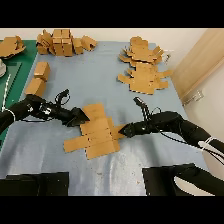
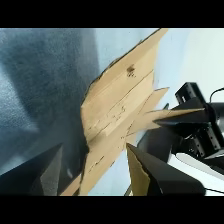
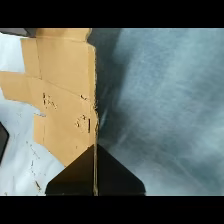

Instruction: Fold the box.

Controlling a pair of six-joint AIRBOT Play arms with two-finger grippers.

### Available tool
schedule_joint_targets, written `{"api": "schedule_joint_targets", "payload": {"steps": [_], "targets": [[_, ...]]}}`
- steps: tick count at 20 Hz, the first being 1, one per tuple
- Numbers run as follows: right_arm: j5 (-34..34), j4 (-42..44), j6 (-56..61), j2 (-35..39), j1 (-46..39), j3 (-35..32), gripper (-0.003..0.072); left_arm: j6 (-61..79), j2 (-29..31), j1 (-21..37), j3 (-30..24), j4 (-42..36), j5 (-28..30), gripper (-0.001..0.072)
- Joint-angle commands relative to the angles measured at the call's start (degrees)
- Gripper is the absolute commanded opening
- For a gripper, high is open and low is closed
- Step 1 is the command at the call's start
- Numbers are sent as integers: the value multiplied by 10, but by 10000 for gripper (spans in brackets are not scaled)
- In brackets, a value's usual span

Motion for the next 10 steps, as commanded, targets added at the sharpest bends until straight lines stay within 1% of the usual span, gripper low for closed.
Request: {"api": "schedule_joint_targets", "payload": {"steps": [1, 6, 8, 10], "targets": [[12, 79, -48, 8, 5, -42, -2, 19, -5, 1, 0, -4, 10, 603], [5, 92, -56, 7, 5, -47, -2, 56, -15, 1, 3, -38, 19, 603], [5, 93, -55, 7, 5, -46, -2, 72, -38, 0, 9, -62, 1, 603], [5, 93, -55, 7, 5, -47, -2, 112, -59, 0, 15, -114, -36, 594]]}}
